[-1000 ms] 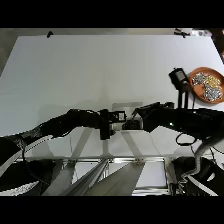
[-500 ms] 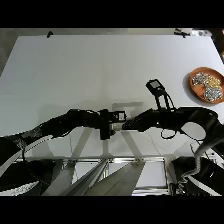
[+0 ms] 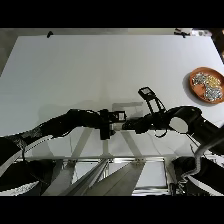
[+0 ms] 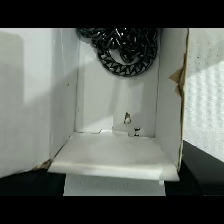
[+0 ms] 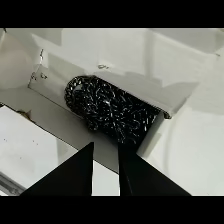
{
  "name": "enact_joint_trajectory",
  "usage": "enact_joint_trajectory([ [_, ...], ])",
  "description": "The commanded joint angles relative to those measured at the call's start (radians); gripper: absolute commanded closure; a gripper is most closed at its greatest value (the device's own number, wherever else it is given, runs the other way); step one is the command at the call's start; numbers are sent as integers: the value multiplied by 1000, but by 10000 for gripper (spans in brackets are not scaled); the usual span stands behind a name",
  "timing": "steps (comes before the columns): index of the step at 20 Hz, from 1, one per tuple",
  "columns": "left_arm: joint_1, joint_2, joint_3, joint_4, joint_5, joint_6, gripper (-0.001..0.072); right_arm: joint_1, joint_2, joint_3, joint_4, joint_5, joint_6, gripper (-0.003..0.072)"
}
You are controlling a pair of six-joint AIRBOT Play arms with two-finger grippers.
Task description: Fold the box and place the chain.
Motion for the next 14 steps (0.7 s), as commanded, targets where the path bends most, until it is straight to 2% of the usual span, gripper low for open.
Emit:
enact_joint_trajectory([
  [1,1,-1,0,0,0,0,455,1,-8,0,15,-32,-1,506],
  [4,1,-1,0,0,0,0,455,1,13,0,14,-27,-2,499],
  [7,1,-1,0,0,0,0,455,-18,124,3,18,-22,0,501],
  [9,1,-1,0,0,0,0,455,-77,233,3,19,29,0,506],
  [11,1,-1,0,0,0,0,455,-179,328,3,-7,129,0,527],
  [12,1,-1,0,0,0,0,455,-240,359,3,-32,177,0,573],
  [13,1,-1,0,0,0,0,455,-309,374,3,-68,216,-1,656],
  [14,0,-1,0,0,0,0,455,-371,375,3,-98,228,-2,670],
])
